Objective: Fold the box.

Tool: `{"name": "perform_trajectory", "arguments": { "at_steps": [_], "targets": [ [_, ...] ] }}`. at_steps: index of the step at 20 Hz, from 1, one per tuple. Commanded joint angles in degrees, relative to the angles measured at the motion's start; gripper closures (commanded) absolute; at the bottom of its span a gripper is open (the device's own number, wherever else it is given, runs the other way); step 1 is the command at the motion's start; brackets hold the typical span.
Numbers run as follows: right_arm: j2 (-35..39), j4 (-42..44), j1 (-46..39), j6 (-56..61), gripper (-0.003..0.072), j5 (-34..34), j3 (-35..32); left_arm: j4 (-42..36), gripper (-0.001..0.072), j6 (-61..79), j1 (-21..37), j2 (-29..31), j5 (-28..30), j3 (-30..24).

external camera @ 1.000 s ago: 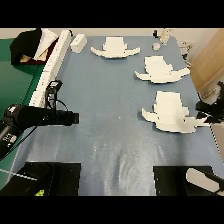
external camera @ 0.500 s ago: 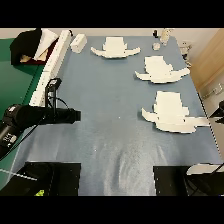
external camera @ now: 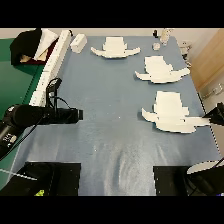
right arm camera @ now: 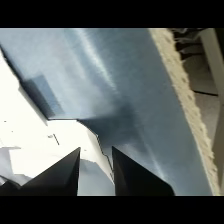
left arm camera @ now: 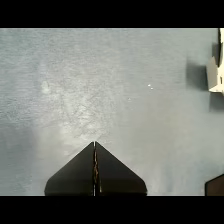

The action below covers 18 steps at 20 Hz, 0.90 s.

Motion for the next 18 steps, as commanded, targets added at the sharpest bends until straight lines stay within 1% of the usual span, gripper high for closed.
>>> {"name": "perform_trajectory", "arguments": {
  "at_steps": [1,2,5,8,10,14,16,18],
  "targets": [
    [-1.0,3.7,-0.1,-3.1,0.047,-2.5,0.3,-2.5,0.0693,0.0,0.1,0.0,0.0,0.0],
    [-1.0,4.5,0.0,-4.2,0.0609,-3.3,0.3,-2.9,0.0693,0.0,0.1,0.0,-0.1,0.0],
    [-1.0,5.4,0.0,-4.9,0.0684,-4.3,0.3,-3.4,0.0694,0.0,0.1,0.0,-0.2,0.0],
    [-1.0,6.7,1.0,-4.9,0.0687,-5.2,0.3,-3.9,0.0694,0.0,0.1,0.0,-0.2,0.0],
    [-0.9,7.2,3.3,-4.8,0.0688,-5.6,0.3,-4.7,0.0694,0.0,0.1,0.0,-0.2,0.0],
    [1.7,8.2,12.6,-4.6,0.0689,-5.7,-0.3,-6.5,0.0693,0.0,0.1,0.0,-0.3,0.0],
    [5.0,8.6,18.0,-4.6,0.0689,-5.0,-2.5,-6.5,0.0694,0.0,0.2,0.0,-1.2,0.0],
    [10.1,9.1,23.1,-3.9,0.0689,-2.9,-8.0,-6.5,0.0693,0.3,0.3,0.0,-2.0,0.0]
  ]
}}
